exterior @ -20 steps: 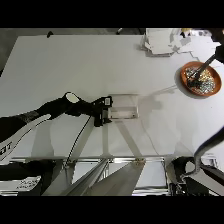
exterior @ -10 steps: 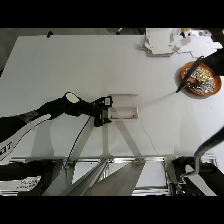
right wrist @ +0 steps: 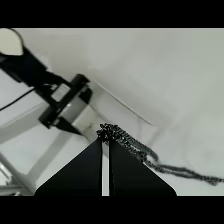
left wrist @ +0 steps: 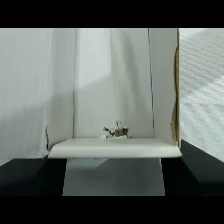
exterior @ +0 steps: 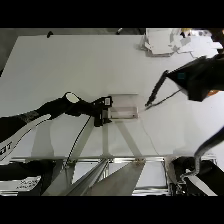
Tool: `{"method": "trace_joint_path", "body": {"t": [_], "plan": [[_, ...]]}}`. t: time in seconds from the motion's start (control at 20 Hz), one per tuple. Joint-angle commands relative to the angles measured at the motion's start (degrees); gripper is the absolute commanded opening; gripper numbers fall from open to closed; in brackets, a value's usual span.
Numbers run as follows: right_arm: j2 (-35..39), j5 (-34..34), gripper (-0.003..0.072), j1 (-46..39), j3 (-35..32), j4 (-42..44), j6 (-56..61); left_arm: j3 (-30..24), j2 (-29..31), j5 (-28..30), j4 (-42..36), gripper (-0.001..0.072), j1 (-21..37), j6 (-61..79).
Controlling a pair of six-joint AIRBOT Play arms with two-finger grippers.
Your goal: Fold the box and place the chain.
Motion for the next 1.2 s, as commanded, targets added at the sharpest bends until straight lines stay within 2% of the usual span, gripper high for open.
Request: {"method": "trace_joint_path", "body": {"t": [0.0, 0.65, 0.85, 1.1, 1.15], "plan": [[-0.61, -8.07, 0.0011, 8.00, -6.43, -0.11, 0.85, 0.02, 0.04, -0.02, 0.02, 0.0272, -0.04, 0.00], [-13.31, -22.08, 0.0012, 14.21, -22.62, -2.27, -0.81, 0.02, 0.04, -0.07, 0.02, 0.0272, -0.04, 0.00], [-17.66, -23.23, 0.0012, 16.52, -25.00, -2.40, -0.79, 0.02, 0.04, -0.17, 0.00, 0.0272, -0.04, 0.00], [-18.67, -23.21, 0.0016, 16.50, -26.45, -5.35, -0.59, 0.02, 0.04, -0.17, 0.00, 0.0272, -0.04, 0.00], [-18.67, -23.69, 0.0049, 16.50, -26.97, -5.70, -0.50, 0.02, 0.04, -0.20, 0.02, 0.0272, -0.04, 0.00]]}}
